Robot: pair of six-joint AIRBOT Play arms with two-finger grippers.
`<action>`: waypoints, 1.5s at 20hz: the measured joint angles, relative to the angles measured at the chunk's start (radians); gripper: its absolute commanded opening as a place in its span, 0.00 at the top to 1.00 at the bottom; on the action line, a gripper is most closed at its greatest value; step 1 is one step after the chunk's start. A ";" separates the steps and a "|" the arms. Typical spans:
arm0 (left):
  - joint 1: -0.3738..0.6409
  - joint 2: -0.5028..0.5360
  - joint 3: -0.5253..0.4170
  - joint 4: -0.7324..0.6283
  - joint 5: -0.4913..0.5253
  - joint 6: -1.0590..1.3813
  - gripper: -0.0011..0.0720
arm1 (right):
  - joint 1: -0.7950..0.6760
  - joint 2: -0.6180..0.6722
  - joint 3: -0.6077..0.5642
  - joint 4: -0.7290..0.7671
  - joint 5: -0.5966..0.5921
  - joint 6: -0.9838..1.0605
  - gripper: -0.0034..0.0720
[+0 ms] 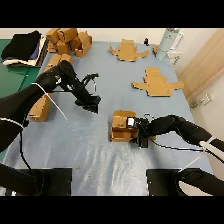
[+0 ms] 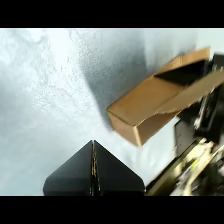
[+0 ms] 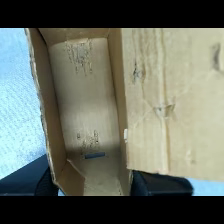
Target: Fold the box.
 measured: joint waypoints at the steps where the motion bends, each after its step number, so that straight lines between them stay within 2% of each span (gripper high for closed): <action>1: 0.006 0.003 -0.014 -0.002 -0.006 0.085 0.97 | 0.000 0.000 0.000 0.000 0.000 0.000 0.31; 4: 0.012 0.048 -0.106 -0.001 0.009 0.300 0.97 | 0.000 0.000 0.000 0.000 0.000 0.000 0.31; 9: -0.055 0.209 -0.344 -0.019 0.211 0.620 0.94 | 0.000 0.000 0.000 0.000 0.000 0.000 0.31; 10: -0.068 0.233 -0.395 -0.044 0.251 0.720 0.46 | 0.000 0.000 0.000 0.000 0.000 0.000 0.31; 11: -0.078 0.249 -0.441 -0.079 0.293 0.821 0.05 | 0.000 0.000 0.000 0.000 0.000 0.000 0.31; 15: -0.132 0.279 -0.608 -0.261 0.512 1.189 0.02 | 0.000 0.000 0.000 0.000 0.000 0.000 0.31; 19: -0.210 0.280 -0.685 -0.427 0.645 1.406 0.02 | 0.000 0.000 0.000 0.000 0.000 0.000 0.31; 23: -0.257 0.258 -0.704 -0.532 0.692 1.514 0.02 | 0.000 0.000 0.000 0.000 0.000 0.000 0.31; 30: -0.306 0.246 -0.705 -0.574 0.738 1.553 0.02 | 0.000 0.000 0.000 0.000 0.000 0.000 0.31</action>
